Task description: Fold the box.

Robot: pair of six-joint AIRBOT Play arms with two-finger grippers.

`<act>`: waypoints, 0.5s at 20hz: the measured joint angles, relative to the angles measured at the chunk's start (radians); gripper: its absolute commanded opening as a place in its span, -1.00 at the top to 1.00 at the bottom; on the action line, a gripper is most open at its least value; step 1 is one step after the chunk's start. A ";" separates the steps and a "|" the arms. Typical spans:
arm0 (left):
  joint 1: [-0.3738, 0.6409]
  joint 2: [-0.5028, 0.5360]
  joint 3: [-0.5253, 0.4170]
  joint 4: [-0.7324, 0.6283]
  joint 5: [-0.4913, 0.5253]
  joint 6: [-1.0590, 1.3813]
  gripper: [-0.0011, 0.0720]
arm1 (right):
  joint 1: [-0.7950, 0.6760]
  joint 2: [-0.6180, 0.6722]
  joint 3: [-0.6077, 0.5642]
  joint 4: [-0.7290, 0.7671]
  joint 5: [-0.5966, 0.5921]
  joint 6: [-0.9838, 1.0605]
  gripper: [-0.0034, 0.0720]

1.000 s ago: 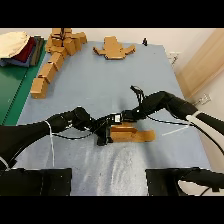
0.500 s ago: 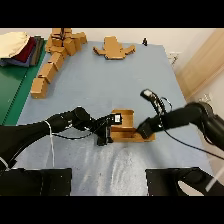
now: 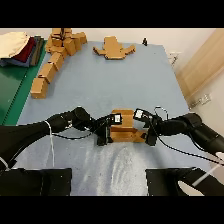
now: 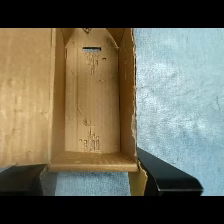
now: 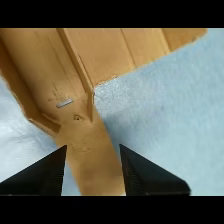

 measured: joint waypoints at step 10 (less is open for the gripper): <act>0.000 0.000 0.000 0.000 0.000 0.000 -0.46 | 0.000 -0.058 -0.006 0.143 0.042 -0.269 0.19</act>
